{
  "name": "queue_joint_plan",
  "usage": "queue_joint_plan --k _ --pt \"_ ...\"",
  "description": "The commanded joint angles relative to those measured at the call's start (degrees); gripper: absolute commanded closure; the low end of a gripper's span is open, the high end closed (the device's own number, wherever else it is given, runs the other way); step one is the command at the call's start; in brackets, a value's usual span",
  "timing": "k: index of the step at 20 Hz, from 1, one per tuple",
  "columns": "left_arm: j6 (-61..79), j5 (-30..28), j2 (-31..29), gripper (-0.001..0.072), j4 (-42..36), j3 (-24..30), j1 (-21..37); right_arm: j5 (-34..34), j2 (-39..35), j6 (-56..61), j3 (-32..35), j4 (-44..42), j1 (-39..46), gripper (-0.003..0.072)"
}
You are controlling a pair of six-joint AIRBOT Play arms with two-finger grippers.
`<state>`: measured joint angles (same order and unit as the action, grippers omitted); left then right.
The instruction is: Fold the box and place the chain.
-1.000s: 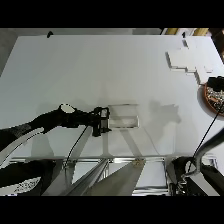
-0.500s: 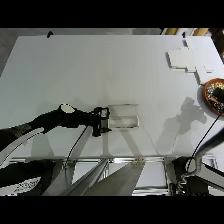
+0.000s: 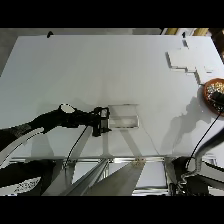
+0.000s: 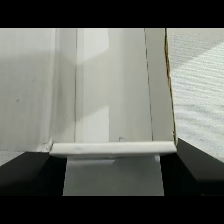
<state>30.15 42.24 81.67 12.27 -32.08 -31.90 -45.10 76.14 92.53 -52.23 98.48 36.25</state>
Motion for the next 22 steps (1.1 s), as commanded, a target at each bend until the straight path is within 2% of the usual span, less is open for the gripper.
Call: queue_joint_plan --k 1,4,9,12,13,17,22 --pt "0.0 0.0 0.0 0.064 0.0 0.0 0.0 -0.4 1.1 -0.1 0.0 -2.3 2.2 0.0444" --pt "0.0 0.0 0.0 0.064 0.0 0.0 0.0 0.2 1.8 -3.1 0.0 -5.5 2.4 0.0445" --pt "0.0 0.0 0.0 0.064 0.0 0.0 0.0 0.1 3.0 -3.0 0.0 -5.4 2.6 0.0453" --pt "0.0 0.0 0.0 0.064 0.0 0.0 0.0 -0.3 2.9 -3.0 0.0 -5.3 2.6 0.0664" --pt "0.0 0.0 0.0 0.064 0.0 0.0 0.0 -0.6 2.6 -3.0 0.0 -5.3 2.6 0.067" --pt "0.0 0.0 0.0 0.064 0.0 0.0 0.0 -0.8 -3.7 -3.1 0.0 -6.7 2.4 0.067" --pt "0.0 0.0 0.0 0.064 0.0 0.0 0.0 -5.1 -15.5 -11.6 0.0 -23.8 0.0 0.067"
